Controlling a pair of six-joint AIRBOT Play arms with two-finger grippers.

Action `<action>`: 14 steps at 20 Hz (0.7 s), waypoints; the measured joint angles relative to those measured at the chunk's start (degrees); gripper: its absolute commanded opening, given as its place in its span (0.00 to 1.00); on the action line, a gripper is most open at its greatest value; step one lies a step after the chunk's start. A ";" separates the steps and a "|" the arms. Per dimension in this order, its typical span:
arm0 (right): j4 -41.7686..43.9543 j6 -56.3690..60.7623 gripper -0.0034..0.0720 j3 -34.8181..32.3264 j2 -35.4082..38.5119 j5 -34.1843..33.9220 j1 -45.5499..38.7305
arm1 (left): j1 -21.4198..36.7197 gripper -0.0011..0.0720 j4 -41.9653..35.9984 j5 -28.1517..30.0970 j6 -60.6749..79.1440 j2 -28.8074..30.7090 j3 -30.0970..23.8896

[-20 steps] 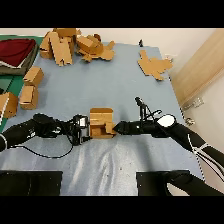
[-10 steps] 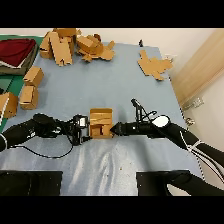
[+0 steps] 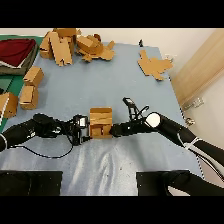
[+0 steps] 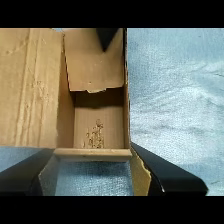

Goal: Fold the box.

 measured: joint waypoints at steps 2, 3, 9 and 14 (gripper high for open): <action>-8.85 7.87 0.46 2.60 -0.11 0.31 3.04 | 0.00 0.73 0.00 -0.04 0.00 0.00 0.00; -12.59 11.50 0.46 4.00 -0.28 0.94 4.37 | 0.00 0.73 0.00 -0.07 0.00 0.00 0.00; -26.77 27.47 0.46 12.17 -5.03 8.17 8.15 | 0.00 0.73 0.00 -0.15 -0.02 0.00 0.00; -29.77 37.88 0.46 17.64 -10.51 12.87 10.75 | 0.00 0.73 -0.02 -0.20 -0.02 0.00 0.00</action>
